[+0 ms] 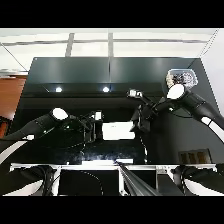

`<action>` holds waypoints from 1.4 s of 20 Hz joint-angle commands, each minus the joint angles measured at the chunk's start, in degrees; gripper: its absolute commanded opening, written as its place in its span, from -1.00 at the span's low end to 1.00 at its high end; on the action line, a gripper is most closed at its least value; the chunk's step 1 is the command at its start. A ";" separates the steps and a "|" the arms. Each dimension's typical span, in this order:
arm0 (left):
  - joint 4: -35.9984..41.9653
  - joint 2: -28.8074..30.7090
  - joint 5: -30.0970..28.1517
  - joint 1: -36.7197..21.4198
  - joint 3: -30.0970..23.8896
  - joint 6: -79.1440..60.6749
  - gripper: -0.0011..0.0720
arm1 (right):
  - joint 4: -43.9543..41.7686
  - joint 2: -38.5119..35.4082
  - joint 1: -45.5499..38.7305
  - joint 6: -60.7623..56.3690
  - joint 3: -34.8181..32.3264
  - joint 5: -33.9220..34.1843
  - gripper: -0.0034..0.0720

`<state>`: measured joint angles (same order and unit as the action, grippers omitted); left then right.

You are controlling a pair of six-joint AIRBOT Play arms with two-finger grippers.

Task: Fold the box and place the chain.

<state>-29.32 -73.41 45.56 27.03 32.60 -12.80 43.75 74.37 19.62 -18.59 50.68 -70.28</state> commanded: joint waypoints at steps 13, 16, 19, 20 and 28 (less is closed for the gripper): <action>-0.07 -0.04 -0.15 0.04 0.00 -0.02 0.14 | 10.21 -5.38 9.51 -6.67 -0.81 6.95 0.86; -0.07 -0.04 -0.15 0.04 0.00 -0.04 0.14 | 12.94 -5.38 12.39 -6.88 -0.81 12.76 0.86; -0.07 -0.04 -0.15 0.04 0.00 -0.02 0.14 | 15.04 -5.77 13.79 -6.91 -0.79 14.56 0.86; -0.07 -0.04 -0.15 0.04 0.00 -0.02 0.14 | 15.28 -6.19 13.84 -6.95 -0.79 14.62 0.86; -0.07 -0.04 -0.15 0.04 0.00 -0.04 0.14 | 15.19 -13.62 12.04 -8.04 -1.55 5.31 0.86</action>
<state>-29.36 -73.41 45.41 27.05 32.62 -12.75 58.70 62.87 32.49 -25.65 49.63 -61.17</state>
